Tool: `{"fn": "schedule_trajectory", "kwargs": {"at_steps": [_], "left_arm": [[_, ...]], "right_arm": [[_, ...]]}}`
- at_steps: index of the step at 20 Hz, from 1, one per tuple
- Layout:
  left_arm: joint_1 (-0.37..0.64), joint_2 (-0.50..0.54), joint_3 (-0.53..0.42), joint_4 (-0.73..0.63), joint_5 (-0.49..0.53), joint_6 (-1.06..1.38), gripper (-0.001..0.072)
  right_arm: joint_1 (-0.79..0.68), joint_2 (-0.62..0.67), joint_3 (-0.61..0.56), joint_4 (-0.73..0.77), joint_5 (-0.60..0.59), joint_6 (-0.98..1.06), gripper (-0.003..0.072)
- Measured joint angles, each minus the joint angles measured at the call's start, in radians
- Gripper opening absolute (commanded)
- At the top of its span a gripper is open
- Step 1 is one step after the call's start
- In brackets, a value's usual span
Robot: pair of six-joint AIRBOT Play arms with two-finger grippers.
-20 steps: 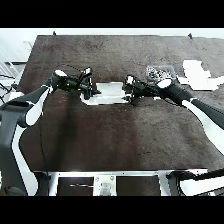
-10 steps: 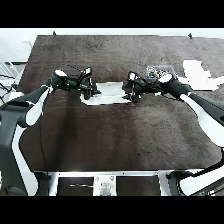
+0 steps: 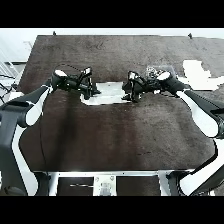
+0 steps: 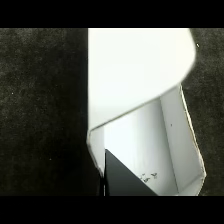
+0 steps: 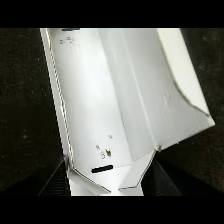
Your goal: Fold the box and place the chain.
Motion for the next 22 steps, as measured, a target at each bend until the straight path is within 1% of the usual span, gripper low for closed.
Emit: {"fn": "schedule_trajectory", "kwargs": {"at_steps": [2, 5, 6, 7, 12, 22], "left_arm": [[0.000, 0.000, 0.000, 0.000, 0.000, 0.000, 0.0018], [0.001, 0.000, 0.000, 0.000, -0.002, 0.001, 0.0018], [0.001, 0.000, 0.000, 0.000, -0.002, 0.001, 0.0018], [0.001, 0.000, 0.000, -0.001, -0.002, 0.001, 0.0018], [0.001, 0.000, 0.000, -0.001, -0.002, 0.001, 0.0018], [0.000, 0.000, 0.000, -0.002, -0.001, 0.000, 0.0018]], "right_arm": [[-0.003, -0.019, 0.025, 0.000, 0.030, 0.000, 0.0630], [-0.004, -0.043, 0.051, 0.002, 0.072, 0.000, 0.0650], [-0.004, -0.049, 0.056, 0.003, 0.083, 0.000, 0.0678], [-0.005, -0.056, 0.060, 0.005, 0.095, 0.000, 0.0687], [-0.006, -0.084, 0.067, 0.027, 0.138, 0.000, 0.0688], [0.004, -0.128, 0.082, 0.051, 0.156, -0.021, 0.0687]]}}
